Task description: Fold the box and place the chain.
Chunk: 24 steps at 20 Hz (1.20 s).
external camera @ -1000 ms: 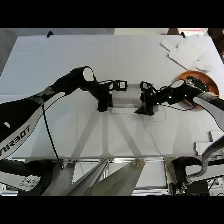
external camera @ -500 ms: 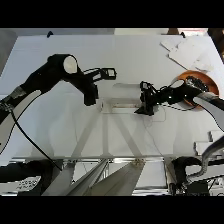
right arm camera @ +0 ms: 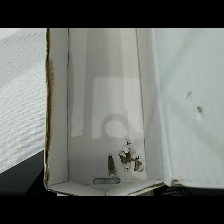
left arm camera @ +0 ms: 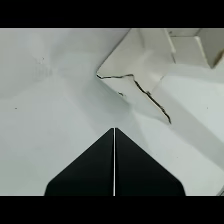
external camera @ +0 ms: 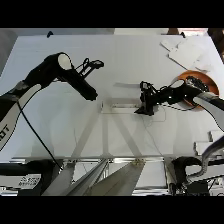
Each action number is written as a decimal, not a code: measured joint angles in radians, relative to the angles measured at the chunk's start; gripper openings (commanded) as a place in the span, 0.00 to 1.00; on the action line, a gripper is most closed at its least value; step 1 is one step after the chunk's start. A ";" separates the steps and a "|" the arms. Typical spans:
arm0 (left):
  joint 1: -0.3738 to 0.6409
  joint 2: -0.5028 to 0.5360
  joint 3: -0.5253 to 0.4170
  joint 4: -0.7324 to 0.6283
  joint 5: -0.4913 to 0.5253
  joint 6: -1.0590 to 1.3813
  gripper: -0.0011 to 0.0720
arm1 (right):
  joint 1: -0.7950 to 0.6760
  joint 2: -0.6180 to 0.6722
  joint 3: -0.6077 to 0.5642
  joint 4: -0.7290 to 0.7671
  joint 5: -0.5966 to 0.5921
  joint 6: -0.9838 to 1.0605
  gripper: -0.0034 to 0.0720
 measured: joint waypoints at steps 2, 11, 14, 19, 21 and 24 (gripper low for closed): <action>0.000 -0.050 0.000 -0.008 0.007 -0.050 0.02 | 0.000 0.000 0.000 0.000 0.000 0.000 0.71; -0.012 -0.112 0.000 -0.021 0.079 -0.181 0.02 | 0.000 0.000 0.000 0.000 0.000 0.000 0.71; -0.016 -0.113 -0.001 -0.023 0.096 -0.208 0.02 | 0.000 0.000 0.000 0.000 0.000 0.000 0.71; -0.034 -0.014 -0.131 -0.029 0.199 -0.225 0.02 | 0.000 0.000 0.000 0.000 0.000 0.000 0.71; -0.034 0.039 -0.210 -0.042 0.262 -0.236 0.02 | 0.000 0.000 0.000 0.000 0.000 0.000 0.71; -0.035 0.074 -0.283 -0.061 0.317 -0.272 0.02 | 0.000 0.000 0.000 0.000 0.000 0.000 0.71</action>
